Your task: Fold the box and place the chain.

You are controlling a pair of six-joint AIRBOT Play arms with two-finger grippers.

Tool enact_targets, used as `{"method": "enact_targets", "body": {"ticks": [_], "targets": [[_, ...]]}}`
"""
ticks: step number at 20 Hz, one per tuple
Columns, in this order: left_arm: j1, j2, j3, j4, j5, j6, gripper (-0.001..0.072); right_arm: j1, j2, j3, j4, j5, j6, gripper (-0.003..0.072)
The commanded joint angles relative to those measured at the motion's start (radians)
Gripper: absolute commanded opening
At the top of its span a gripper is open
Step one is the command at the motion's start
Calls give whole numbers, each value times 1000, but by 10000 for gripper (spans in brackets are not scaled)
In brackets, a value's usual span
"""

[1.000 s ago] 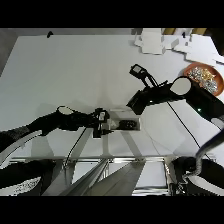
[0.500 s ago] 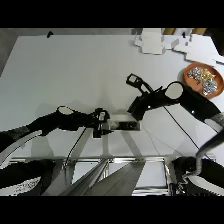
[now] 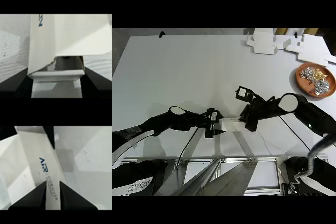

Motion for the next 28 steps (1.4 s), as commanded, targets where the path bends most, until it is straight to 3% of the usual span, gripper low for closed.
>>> {"method": "enact_targets", "body": {"ticks": [1, 3, 6, 9, 13, 25, 28], "targets": [[0, 0, 1, 0, 0, 0, 97, 3, 69, -49, 17, -5, -93, 176], [0, 0, 1, 0, 0, 0, 97, 3, 85, -80, 60, -3, -134, 182], [0, 0, 1, 0, 0, 0, 97, 3, 85, -90, 90, -1, -158, 279], [0, 0, 1, 0, 0, 0, 97, 24, 85, -90, 90, 0, -158, 310], [0, 0, 1, 0, 0, 0, 97, 111, 85, -90, 54, -22, -191, 314], [0, 0, 1, 0, 0, 0, 97, 114, 82, -89, -56, -101, -134, 312], [0, 0, 1, 0, 0, 0, 97, 114, 79, -89, -57, -113, -134, 250]]}}
